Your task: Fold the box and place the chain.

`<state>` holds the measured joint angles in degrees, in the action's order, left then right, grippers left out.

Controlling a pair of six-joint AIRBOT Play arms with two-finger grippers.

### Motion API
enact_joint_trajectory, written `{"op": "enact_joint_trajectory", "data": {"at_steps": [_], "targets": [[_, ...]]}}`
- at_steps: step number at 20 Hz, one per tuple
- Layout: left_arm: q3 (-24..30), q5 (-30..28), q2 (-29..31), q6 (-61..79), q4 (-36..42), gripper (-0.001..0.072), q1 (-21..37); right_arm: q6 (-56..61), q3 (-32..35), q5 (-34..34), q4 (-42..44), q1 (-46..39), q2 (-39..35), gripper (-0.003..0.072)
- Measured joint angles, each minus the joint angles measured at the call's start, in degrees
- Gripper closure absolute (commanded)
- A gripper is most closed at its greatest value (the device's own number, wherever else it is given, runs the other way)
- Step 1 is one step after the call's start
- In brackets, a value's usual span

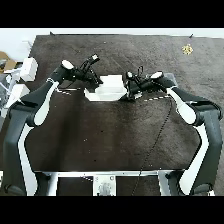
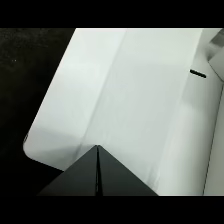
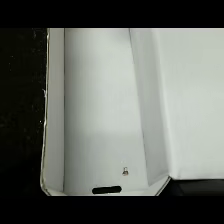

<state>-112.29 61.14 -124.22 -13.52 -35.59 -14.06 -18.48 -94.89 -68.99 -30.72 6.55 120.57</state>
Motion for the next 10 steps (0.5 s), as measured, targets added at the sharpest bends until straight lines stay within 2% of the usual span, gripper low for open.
{"op": "enact_joint_trajectory", "data": {"at_steps": [5, 8, 9, 10], "targets": [[-0.24, -0.22, 4.96, 1.27, 2.05, 0.0701, 1.16, -0.02, 0.0, 0.02, -0.15, 0.0, 0.0, 0.03], [-0.52, 4.02, 8.0, 1.66, 1.51, 0.0699, 3.21, -0.02, 0.0, -0.02, -0.11, 0.0, 0.0, 0.03], [-0.55, 6.29, 8.59, 1.73, 0.76, 0.0602, 3.8, -0.02, 0.0, -0.02, -0.09, 0.0, 0.0, 0.03], [-0.46, 8.92, 9.05, 1.97, -0.42, 0.0211, 4.37, 0.0, 0.0, -0.02, -0.07, 0.0, 0.0, 0.03]]}}
